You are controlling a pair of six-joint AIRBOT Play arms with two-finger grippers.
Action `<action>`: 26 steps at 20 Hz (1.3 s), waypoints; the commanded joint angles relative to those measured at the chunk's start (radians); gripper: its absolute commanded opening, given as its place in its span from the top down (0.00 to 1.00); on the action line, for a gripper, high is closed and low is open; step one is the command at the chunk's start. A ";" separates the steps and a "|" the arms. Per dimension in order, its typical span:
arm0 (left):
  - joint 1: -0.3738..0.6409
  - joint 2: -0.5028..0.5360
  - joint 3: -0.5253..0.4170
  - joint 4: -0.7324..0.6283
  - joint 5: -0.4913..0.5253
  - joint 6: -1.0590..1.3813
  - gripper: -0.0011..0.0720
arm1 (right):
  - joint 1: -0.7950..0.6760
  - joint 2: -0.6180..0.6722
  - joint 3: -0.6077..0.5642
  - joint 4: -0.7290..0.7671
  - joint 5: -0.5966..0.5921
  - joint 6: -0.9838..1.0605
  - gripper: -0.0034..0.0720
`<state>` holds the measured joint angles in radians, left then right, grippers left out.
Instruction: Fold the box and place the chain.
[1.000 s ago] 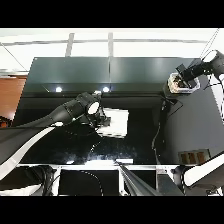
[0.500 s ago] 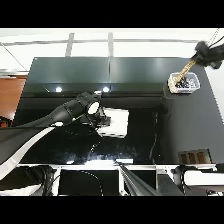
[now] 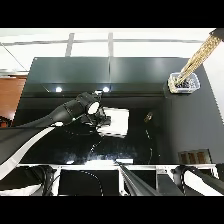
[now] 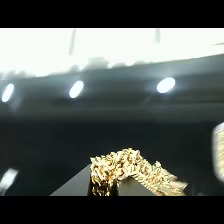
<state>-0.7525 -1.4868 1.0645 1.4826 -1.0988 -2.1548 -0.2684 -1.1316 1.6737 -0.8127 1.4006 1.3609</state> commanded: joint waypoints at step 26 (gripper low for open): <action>0.000 0.000 0.000 0.000 0.043 0.000 0.95 | 0.766 -0.117 -0.539 0.043 -0.248 -0.016 0.95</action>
<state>-0.7525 -1.4868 1.0645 1.4822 -1.0561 -2.1551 0.4709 -1.2037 1.1461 -0.7315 1.1671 1.3296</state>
